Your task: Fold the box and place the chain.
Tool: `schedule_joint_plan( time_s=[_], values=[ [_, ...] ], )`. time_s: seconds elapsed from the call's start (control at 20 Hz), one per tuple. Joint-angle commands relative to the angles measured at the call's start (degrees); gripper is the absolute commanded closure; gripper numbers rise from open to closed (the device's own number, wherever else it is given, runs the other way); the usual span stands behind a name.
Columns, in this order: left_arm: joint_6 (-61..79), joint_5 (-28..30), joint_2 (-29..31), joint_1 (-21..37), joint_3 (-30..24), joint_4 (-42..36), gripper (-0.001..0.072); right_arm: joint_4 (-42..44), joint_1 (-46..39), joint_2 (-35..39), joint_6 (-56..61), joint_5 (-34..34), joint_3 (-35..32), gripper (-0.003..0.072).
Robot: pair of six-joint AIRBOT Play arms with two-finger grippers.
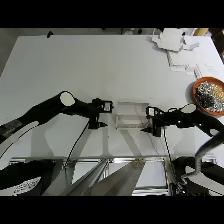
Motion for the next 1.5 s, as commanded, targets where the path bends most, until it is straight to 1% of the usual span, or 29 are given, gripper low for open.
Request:
schedule_joint_plan(
  time_s=[0.0,0.1,0.2,0.3,0.55,0.85,1.1,1.25,1.45],
  values=[
    [14.67,1.84,-4.15,-1.51,-0.87,-13.05,0.0003,0.0,-0.02,-0.02,0.02,0.0,0.02,0.0166],
    [14.6,1.44,-5.22,-2.19,0.44,-13.77,0.0003,0.0,-0.02,-0.02,0.0,0.0,0.02,0.0166],
    [14.58,-0.2,-6.62,-2.29,1.97,-13.81,0.0003,0.02,-0.02,-0.02,0.02,0.0,0.02,0.0166],
    [14.58,-1.14,-7.78,-2.71,2.51,-13.77,0.0003,0.0,-0.02,-0.02,0.0,0.0,0.02,0.0166],
    [14.45,-1.14,-8.83,-3.82,2.49,-13.11,0.0003,0.0,-0.02,-0.02,0.02,0.0,0.02,0.0166],
    [6.91,-2.05,-9.42,-3.85,2.49,-9.62,0.0002,0.0,-0.02,-0.02,0.02,0.0,0.02,0.0166],
    [4.04,-2.34,-9.44,-5.09,2.47,-9.88,-0.0004,0.0,-0.02,-0.02,0.02,0.0,0.02,0.0166],
    [4.33,-1.6,-9.42,-5.18,2.45,-12.83,-0.0004,0.0,-0.02,-0.02,0.02,0.0,0.02,0.0166],
    [4.81,-0.2,-9.44,-5.2,1.57,-14.08,-0.0004,0.0,-0.02,-0.02,0.02,0.0,0.02,0.0166]
  ],
)
